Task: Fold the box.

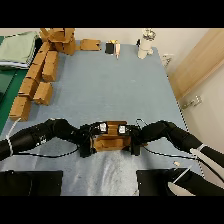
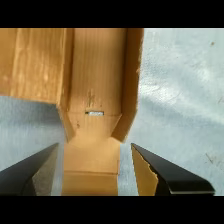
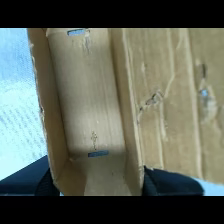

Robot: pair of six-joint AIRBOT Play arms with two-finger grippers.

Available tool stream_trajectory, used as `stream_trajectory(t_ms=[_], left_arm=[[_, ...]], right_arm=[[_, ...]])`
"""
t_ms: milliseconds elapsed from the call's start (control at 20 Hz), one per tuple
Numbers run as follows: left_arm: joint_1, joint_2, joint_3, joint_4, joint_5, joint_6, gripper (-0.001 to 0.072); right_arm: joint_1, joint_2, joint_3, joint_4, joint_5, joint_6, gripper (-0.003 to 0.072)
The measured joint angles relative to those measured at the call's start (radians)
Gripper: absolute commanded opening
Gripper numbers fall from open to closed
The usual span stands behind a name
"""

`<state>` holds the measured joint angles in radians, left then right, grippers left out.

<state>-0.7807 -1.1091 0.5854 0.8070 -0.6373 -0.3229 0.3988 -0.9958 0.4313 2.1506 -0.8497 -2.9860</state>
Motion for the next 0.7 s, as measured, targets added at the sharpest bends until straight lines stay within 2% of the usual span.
stream_trajectory(t_ms=[100, 150, 250, 300, 350, 700], left_arm=[[-0.001, -0.001, 0.001, -0.045, 0.008, 0.061, 0.0675], [-0.002, -0.003, 0.001, -0.06, 0.012, 0.081, 0.0625], [-0.003, -0.012, 0.001, -0.079, 0.019, 0.112, 0.0601], [-0.003, -0.018, 0.001, -0.085, 0.019, 0.122, 0.0457], [-0.004, -0.023, 0.001, -0.09, 0.023, 0.132, 0.04], [-0.006, -0.036, 0.001, -0.124, 0.071, 0.2, 0.0399]], right_arm=[[0.0, 0.0, 0.0, 0.0, 0.0, 0.0, 0.0507], [0.0, 0.0, 0.0, 0.0, 0.0, 0.0, 0.0506], [0.0, 0.0, 0.0, 0.0, 0.0, 0.0, 0.0507], [0.0, 0.0, 0.0, 0.0, 0.0, 0.0, 0.0507], [0.0, 0.0, 0.0, 0.0, 0.0, 0.0, 0.0507], [0.0, 0.0, 0.0, 0.0, 0.0, 0.0, 0.0507]])
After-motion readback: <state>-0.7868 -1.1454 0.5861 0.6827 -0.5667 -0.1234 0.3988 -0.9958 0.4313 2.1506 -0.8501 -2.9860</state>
